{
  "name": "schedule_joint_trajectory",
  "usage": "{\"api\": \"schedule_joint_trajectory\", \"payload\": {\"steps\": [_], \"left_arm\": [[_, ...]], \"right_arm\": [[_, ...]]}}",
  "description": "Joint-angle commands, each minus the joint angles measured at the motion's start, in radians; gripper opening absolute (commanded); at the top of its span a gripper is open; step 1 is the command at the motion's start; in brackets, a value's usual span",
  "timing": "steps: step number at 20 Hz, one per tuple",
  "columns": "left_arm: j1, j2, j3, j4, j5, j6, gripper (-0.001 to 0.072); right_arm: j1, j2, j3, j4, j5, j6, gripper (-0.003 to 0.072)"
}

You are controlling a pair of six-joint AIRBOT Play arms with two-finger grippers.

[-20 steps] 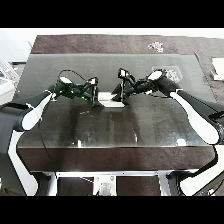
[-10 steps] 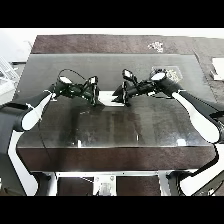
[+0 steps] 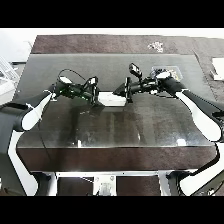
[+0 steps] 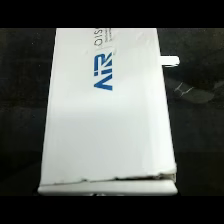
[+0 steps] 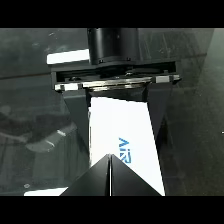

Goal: Fold the box and place the chain.

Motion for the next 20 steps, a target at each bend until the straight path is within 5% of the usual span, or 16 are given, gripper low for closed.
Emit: {"api": "schedule_joint_trajectory", "payload": {"steps": [1,12,20], "left_arm": [[0.000,0.000,0.000,0.001,0.000,0.000,0.0487],[0.000,0.000,0.000,0.001,0.000,0.000,0.0487],[0.000,0.000,0.000,0.001,0.000,0.000,0.0487]], "right_arm": [[-0.001,-0.001,-0.001,-0.027,-0.006,0.011,0.0016],[0.032,-0.045,-0.001,-0.202,-0.053,0.126,0.0015],[0.029,-0.002,0.000,-0.156,-0.053,0.126,0.0013]]}}
